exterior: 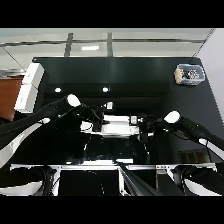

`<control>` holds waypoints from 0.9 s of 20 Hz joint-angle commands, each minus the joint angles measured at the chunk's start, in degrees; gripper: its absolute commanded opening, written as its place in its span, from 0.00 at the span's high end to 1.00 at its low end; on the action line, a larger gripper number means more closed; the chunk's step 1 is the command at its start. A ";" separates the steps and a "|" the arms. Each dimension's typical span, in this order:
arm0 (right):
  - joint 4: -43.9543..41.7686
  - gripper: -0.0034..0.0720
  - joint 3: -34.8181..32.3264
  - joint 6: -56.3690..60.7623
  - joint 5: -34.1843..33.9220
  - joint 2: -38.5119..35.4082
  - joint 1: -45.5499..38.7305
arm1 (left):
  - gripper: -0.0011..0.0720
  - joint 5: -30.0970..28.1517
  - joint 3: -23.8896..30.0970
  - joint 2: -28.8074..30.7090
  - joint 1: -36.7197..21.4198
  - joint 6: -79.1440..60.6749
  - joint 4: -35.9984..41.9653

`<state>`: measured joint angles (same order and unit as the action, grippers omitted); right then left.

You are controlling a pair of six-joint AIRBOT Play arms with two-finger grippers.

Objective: Fold the box and place the chain.

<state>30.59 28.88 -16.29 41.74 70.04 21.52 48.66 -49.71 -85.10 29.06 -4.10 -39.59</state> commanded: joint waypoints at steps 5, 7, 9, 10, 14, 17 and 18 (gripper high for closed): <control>0.13 0.14 0.55 1.03 -0.42 0.66 0.02 | 0.95 0.04 0.00 -0.04 0.00 0.00 0.00; 0.15 0.14 0.63 1.29 -0.50 0.74 0.02 | 0.95 0.02 0.00 -0.04 0.02 0.00 0.00; 0.39 0.14 0.74 1.68 -0.55 0.83 0.04 | 0.95 0.02 0.00 -0.09 0.00 0.00 0.00; 0.55 0.14 0.76 1.75 -0.59 0.83 0.04 | 0.95 0.02 0.00 -0.09 0.00 0.00 0.00; 0.55 0.14 0.76 1.75 -0.57 0.83 0.02 | 0.95 0.02 0.00 -0.09 0.00 0.00 0.00; 0.55 0.14 0.74 1.73 -0.57 0.83 0.04 | 0.95 0.04 0.00 -0.09 0.00 0.00 0.00; 0.55 0.14 0.74 1.73 -0.57 0.83 0.04 | 0.95 0.04 0.00 -0.09 0.00 0.02 0.00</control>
